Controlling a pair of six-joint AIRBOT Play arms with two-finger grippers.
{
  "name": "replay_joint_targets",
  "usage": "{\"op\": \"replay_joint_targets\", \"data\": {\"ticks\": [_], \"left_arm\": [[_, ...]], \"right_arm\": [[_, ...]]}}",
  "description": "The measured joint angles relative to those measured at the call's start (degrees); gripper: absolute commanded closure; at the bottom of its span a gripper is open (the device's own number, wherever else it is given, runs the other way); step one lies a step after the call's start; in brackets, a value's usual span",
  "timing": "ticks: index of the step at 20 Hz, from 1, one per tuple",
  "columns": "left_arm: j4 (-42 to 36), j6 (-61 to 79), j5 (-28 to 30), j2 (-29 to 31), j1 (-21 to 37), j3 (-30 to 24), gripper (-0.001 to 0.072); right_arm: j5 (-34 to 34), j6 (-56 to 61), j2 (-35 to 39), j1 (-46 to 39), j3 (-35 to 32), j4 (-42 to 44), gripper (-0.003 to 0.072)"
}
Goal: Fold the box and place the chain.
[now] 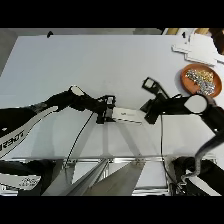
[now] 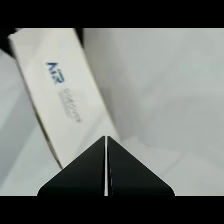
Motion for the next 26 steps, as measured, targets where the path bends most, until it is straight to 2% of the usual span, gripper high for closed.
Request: {"op": "replay_joint_targets", "data": {"ticks": [4, 8, 14, 26], "left_arm": [[0.1, 0.1, 0.1, 0.0, 0.0, 0.0, 0.0573], [0.1, 0.1, 0.1, 0.0, 0.0, 0.0, 0.0573], [0.1, 0.1, 0.1, 0.0, 0.0, 0.0, 0.0573], [-1.0, -2.3, -1.4, 1.5, 0.5, 0.0, 0.0573]], "right_arm": [[6.3, 19.2, 2.6, -10.3, -0.1, -15.5, 0.067], [12.6, 30.3, 2.8, -18.8, -0.8, -21.9, 0.067], [16.3, 35.2, 2.8, -23.0, -1.1, -23.5, 0.067], [17.1, 36.3, 2.8, -23.7, -1.1, -23.9, 0.067]]}}
